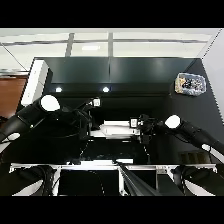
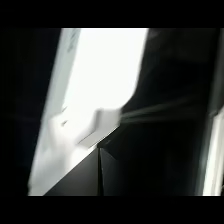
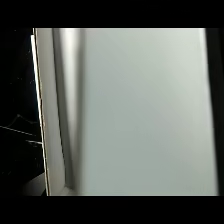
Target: Fold the box and place the chain.
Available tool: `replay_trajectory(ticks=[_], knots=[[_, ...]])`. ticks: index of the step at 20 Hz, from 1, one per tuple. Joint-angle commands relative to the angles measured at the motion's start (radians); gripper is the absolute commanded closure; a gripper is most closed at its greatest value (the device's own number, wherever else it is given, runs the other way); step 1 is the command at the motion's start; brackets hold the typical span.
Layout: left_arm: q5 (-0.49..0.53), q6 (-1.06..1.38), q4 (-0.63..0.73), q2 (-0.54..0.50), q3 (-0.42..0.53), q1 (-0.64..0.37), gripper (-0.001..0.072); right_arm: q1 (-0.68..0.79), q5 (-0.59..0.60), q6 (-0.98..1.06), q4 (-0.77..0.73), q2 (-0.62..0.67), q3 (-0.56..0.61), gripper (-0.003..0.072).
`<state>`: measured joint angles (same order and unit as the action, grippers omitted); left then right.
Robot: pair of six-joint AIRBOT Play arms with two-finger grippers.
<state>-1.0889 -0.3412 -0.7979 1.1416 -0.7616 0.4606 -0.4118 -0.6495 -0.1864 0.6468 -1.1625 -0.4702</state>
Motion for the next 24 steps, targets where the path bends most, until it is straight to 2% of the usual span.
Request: replay_trajectory(ticks=[1, 4, 6, 7, 9, 13, 15, 18, 20, 24], knots=[[0.051, -0.024, 0.281, 0.008, 0.020, 0.034, 0.0682, 0.000, -0.003, 0.003, 0.001, 0.001, -0.001, 0.0211], [0.293, -0.022, 0.390, 0.049, 0.020, 0.044, 0.0683, 0.000, -0.004, 0.003, 0.000, 0.001, -0.001, 0.0211], [0.459, -0.022, 0.395, 0.085, 0.019, 0.044, 0.0683, 0.000, -0.004, 0.003, 0.000, 0.001, -0.001, 0.0212], [0.500, -0.022, 0.386, 0.111, 0.019, 0.043, 0.0683, 0.000, -0.003, 0.003, 0.001, 0.001, -0.001, 0.0212], [0.487, -0.022, 0.352, 0.170, 0.017, 0.045, 0.0683, 0.000, -0.003, 0.003, 0.001, 0.001, -0.001, 0.0212], [0.347, -0.022, 0.321, 0.271, 0.018, 0.045, 0.0683, 0.000, -0.003, 0.003, 0.001, 0.001, -0.001, 0.0211], [0.329, -0.020, 0.303, 0.287, 0.017, 0.044, 0.0684, 0.000, -0.002, 0.003, 0.000, 0.001, -0.001, 0.0212], [0.415, -0.004, 0.231, 0.222, -0.010, 0.042, 0.0684, 0.000, -0.002, 0.003, 0.001, 0.001, -0.001, 0.0211], [0.423, -0.005, 0.195, 0.140, -0.035, 0.026, 0.0684, 0.000, -0.002, 0.003, 0.000, 0.001, -0.001, 0.0211], [0.269, -0.008, 0.138, -0.036, -0.016, -0.069, 0.0684, 0.000, -0.002, 0.003, 0.001, 0.001, -0.001, 0.0211]])
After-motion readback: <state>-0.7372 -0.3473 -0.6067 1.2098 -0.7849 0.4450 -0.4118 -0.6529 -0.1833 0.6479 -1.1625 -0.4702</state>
